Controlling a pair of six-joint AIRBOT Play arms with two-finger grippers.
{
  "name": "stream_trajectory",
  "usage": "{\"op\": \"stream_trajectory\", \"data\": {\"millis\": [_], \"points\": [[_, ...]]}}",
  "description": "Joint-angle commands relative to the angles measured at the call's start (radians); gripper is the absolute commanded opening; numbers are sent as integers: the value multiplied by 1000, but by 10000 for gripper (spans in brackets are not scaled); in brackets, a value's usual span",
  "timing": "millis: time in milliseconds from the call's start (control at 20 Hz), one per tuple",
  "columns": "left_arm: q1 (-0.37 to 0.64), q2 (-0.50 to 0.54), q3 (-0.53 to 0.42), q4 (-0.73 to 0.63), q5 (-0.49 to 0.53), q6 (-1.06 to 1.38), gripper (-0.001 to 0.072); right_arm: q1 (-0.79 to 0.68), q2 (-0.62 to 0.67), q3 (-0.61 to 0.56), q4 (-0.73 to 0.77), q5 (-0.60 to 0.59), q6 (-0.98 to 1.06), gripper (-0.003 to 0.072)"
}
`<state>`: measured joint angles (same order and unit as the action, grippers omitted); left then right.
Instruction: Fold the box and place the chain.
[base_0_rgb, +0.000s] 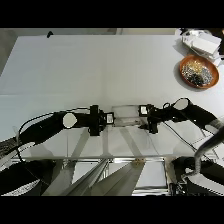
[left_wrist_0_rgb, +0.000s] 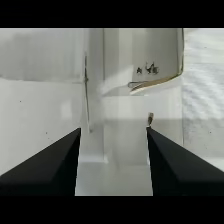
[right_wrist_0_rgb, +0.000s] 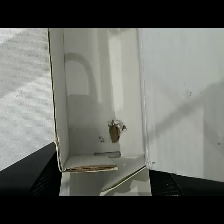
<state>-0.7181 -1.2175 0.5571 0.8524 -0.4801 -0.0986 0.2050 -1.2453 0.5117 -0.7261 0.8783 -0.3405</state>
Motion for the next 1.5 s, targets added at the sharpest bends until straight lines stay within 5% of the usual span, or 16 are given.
{"op": "stream_trajectory", "data": {"millis": [0, 150, 500, 600, 1450], "points": [[-13, -3, 0, -35, -27, 103, 452, 0, 1, 1, 0, 0, 0, 318], [-19, -3, 0, -59, -29, 127, 340, 0, 1, 1, 0, 0, 0, 318], [-19, -3, 0, -98, 11, 129, 308, 0, 1, 1, 0, 0, 0, 318], [-21, -3, 0, -116, 13, 129, 243, 0, 1, 1, 0, 0, 0, 318], [-40, 5, 3, -165, 44, 124, 206, 0, 1, 1, 0, 0, 0, 318]]}}
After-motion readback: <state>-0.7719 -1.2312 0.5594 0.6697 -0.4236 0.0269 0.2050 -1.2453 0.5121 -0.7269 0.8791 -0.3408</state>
